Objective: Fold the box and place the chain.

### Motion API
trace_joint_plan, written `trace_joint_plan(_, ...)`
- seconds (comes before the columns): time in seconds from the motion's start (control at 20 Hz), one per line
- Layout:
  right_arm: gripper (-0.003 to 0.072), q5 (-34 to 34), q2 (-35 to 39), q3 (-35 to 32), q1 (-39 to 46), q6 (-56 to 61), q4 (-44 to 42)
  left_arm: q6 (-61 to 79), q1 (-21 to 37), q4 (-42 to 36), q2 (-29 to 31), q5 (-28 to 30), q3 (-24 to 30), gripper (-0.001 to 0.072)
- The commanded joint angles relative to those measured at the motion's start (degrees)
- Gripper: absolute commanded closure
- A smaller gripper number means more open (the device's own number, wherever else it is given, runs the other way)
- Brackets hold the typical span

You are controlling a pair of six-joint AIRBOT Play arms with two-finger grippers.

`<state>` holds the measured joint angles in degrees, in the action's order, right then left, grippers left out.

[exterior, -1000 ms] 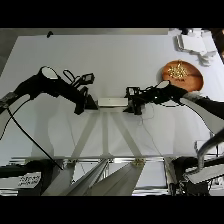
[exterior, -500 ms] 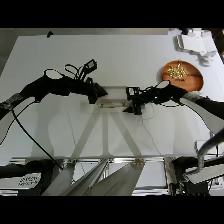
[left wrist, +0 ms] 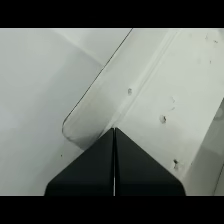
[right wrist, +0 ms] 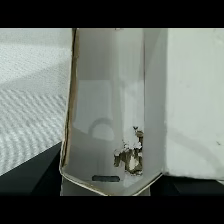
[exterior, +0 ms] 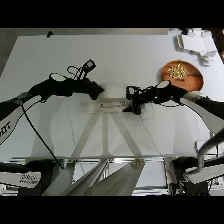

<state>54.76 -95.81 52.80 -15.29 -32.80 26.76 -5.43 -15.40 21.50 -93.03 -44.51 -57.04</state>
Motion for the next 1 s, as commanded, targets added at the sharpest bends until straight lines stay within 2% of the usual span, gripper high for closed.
trace_joint_plan(0.0,0.0272,0.07,-0.02,0.04,0.0,-0.04,0.22,-0.13,1.53,0.24,1.88,-4.04,0.0,0.0701)
trace_joint_plan(0.1,0.0272,0.07,-0.02,0.04,0.0,-0.04,0.22,-0.15,2.78,3.91,4.81,-9.6,0.0,0.0701)
trace_joint_plan(0.2,0.0272,0.07,-0.02,0.04,0.0,-0.04,0.22,-0.15,3.78,11.08,7.76,-15.19,0.0,0.0701)
trace_joint_plan(0.3,0.0272,0.07,-0.02,0.04,0.0,-0.04,0.2,-0.17,4.09,20.11,9.6,-18.08,0.0,0.0701)
trace_joint_plan(0.35,0.0272,0.07,-0.02,0.04,0.0,-0.04,0.22,-0.2,4.07,23.93,9.7,-18.56,0.0,0.0674)
trace_joint_plan(0.4,0.0272,0.07,-0.02,0.04,0.0,-0.04,0.22,-0.2,4.04,26.73,9.64,-18.49,0.22,0.0584)
trace_joint_plan(0.5,0.0272,0.07,-0.02,0.04,0.0,-0.07,0.22,0.0,3.82,27.8,9.64,-16.39,1.49,0.0322)
trace_joint_plan(0.55,0.0272,0.07,-0.02,0.04,0.0,-0.04,0.2,0.28,3.56,27.61,9.64,-14.93,2.27,0.0231)
trace_joint_plan(0.65,0.0272,0.07,-0.02,0.04,0.0,-0.04,0.2,1.03,2.99,27.08,9.62,-11.28,4.15,0.0179)
trace_joint_plan(0.7,0.0272,0.07,-0.02,0.04,0.0,-0.07,0.22,2.93,2.8,26.93,9.51,-9.86,5.07,0.0177)
trace_joint_plan(0.8,0.0272,0.07,-0.02,0.04,0.0,-0.07,0.22,9.68,2.78,25.66,8.81,-9.92,6.43,0.0123)
trace_joint_plan(0.95,0.0272,0.07,-0.02,0.04,0.0,-0.07,0.2,18.64,2.78,19.45,7.23,-11.72,6.95,0.0125)
